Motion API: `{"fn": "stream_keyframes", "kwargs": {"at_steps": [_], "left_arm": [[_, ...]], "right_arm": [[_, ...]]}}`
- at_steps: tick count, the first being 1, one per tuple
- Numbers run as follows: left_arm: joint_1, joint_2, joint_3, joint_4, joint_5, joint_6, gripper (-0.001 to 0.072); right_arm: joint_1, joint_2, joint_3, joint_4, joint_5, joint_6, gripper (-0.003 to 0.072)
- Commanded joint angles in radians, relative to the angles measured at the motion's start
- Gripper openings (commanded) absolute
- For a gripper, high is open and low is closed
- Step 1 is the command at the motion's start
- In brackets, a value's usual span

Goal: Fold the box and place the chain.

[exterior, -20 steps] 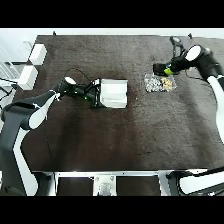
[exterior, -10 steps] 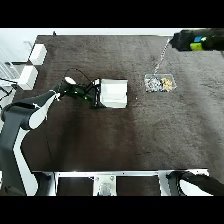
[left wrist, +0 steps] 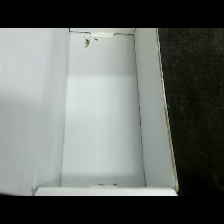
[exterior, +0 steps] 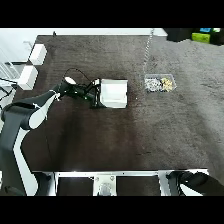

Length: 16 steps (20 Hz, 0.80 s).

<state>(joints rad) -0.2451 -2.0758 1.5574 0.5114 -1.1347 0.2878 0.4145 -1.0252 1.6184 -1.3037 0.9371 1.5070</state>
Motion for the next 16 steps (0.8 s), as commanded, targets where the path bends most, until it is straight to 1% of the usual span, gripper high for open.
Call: {"fn": "stream_keyframes", "kwargs": {"at_steps": [1, 4, 7, 10, 14, 16], "left_arm": [[0.000, 0.000, 0.001, 0.000, 0.000, 0.000, 0.0178], [0.000, 0.000, 0.001, 0.000, 0.000, 0.000, 0.0178], [0.000, 0.000, 0.001, 0.000, 0.000, 0.000, 0.0178], [0.000, 0.000, 0.001, 0.000, 0.000, 0.000, 0.0178], [0.000, 0.000, 0.001, 0.000, 0.000, 0.000, 0.0178], [0.001, 0.000, 0.001, 0.000, 0.000, 0.000, 0.0178]], "right_arm": [[0.095, -0.028, -0.006, 0.005, -0.010, 0.008, 0.0007], [0.114, -0.071, -0.050, 0.013, -0.037, 0.025, 0.0007], [0.114, -0.101, -0.133, 0.044, -0.114, 0.030, 0.0007], [0.114, -0.143, -0.226, 0.109, -0.197, 0.030, 0.0007], [0.113, -0.237, -0.397, 0.146, -0.386, 0.030, 0.0007], [0.112, -0.304, -0.492, 0.145, -0.439, 0.031, 0.0007]]}}
